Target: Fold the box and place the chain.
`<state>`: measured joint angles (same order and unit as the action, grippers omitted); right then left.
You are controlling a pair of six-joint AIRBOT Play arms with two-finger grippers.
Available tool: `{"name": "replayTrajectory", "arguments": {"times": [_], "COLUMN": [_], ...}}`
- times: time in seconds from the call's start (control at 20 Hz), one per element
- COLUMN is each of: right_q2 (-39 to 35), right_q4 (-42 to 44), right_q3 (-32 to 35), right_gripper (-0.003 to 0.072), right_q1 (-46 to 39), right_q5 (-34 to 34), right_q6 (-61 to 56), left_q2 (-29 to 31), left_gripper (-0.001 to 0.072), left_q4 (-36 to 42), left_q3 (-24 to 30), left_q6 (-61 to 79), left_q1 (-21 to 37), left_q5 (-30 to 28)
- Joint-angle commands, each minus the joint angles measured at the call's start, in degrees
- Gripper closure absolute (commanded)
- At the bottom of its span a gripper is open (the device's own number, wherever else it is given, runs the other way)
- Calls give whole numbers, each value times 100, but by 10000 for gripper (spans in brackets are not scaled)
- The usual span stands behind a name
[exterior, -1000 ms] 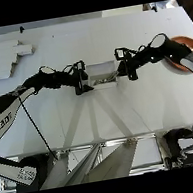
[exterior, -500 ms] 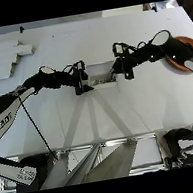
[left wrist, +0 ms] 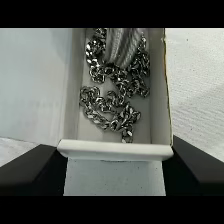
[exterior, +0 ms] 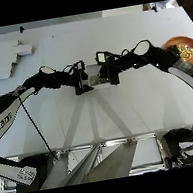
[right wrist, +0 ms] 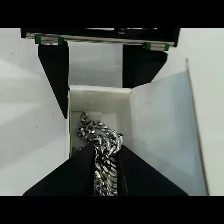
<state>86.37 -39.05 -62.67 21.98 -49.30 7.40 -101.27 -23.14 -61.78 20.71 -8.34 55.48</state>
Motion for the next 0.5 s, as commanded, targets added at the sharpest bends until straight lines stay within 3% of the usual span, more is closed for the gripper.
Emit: {"name": "replayTrajectory", "arguments": {"times": [0.0, 0.05, 0.15, 0.45], "right_q2": [341, 343, 214, -518], "right_q4": [2, 2, 9, -13], "right_q3": [-4, -7, -7, -4], "right_gripper": [671, 618, 423, 406], "right_q1": [125, 111, 37, -723], "right_q5": [238, 243, 210, -608], "right_q6": [-365, -396, -398, -398], "left_q2": [-2, -2, -2, -2], "left_gripper": [209, 209, 209, 209], "left_q4": [-2, -2, -4, -2], "left_q3": [-2, -2, -2, -2], "left_q6": [0, 0, 0, 0], "left_q1": [4, 2, 2, 2], "left_q5": [0, 0, -2, 0]}}
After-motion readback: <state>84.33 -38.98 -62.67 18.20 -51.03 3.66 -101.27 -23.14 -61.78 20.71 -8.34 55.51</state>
